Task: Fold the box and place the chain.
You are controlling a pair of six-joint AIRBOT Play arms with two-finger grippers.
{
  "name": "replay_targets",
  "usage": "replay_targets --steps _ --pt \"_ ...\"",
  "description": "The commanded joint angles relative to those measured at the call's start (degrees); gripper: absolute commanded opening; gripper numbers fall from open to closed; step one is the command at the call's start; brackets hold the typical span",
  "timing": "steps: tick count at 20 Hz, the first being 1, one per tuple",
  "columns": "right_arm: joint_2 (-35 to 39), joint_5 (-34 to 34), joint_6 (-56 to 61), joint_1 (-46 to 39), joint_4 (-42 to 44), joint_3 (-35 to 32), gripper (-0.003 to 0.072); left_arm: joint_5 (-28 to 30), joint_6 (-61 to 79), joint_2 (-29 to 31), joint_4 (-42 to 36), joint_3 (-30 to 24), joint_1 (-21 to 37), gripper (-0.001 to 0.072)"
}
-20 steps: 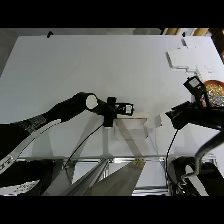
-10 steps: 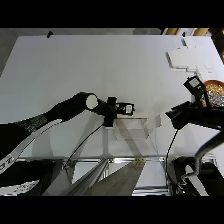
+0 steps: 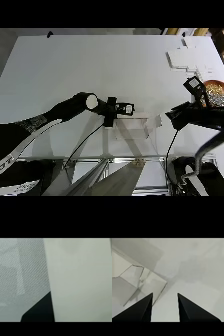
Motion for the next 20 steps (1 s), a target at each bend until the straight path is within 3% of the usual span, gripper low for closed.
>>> replay_targets --steps 1,2,4,5,6,11,13,14,15,17,20 --pt "0.0 1.3 -0.5 1.8 0.2 0.0 0.0300 0.0 0.0 0.0 0.0 0.0 0.0 0.0012" --pt "0.0 2.3 -3.0 3.1 0.2 0.0 0.0208 0.0 0.0 0.0 0.0 0.0 0.0 0.0012" --pt "0.0 4.9 -8.1 6.0 0.5 -0.2 0.0139 0.0 0.0 0.0 0.0 0.0 0.0 0.0012" --pt "0.0 5.7 -9.6 7.8 1.0 -0.9 0.0047 0.0 0.0 0.0 0.0 0.0 0.0 0.0012" --pt "0.0 6.2 -11.2 9.5 2.1 -1.8 0.0016 0.0 0.0 0.0 0.0 0.0 0.0 0.0012" --pt "0.0 6.4 -17.7 18.8 3.6 -9.4 0.0018 0.0 0.0 0.0 0.0 0.0 0.0 0.0012" --pt "0.0 4.3 -20.7 21.0 3.6 -12.1 0.0102 0.0 0.0 0.0 0.0 0.0 0.0 0.0012" --pt "0.0 2.0 -23.1 21.8 2.9 -13.2 0.0202 0.0 0.0 0.0 0.0 0.0 0.0 0.0012" --pt "0.0 -0.9 -25.5 22.9 2.1 -14.3 0.0368 -0.1 0.0 0.0 0.0 0.0 0.0 0.0012" --pt "0.2 -8.3 -27.1 26.3 -0.5 -16.2 0.0615 -0.1 0.0 0.0 0.0 0.0 0.0 0.0012" --pt "0.2 -18.4 -27.0 31.9 -3.8 -18.8 0.0672 -0.2 0.0 0.0 0.0 0.0 0.0 0.0012"
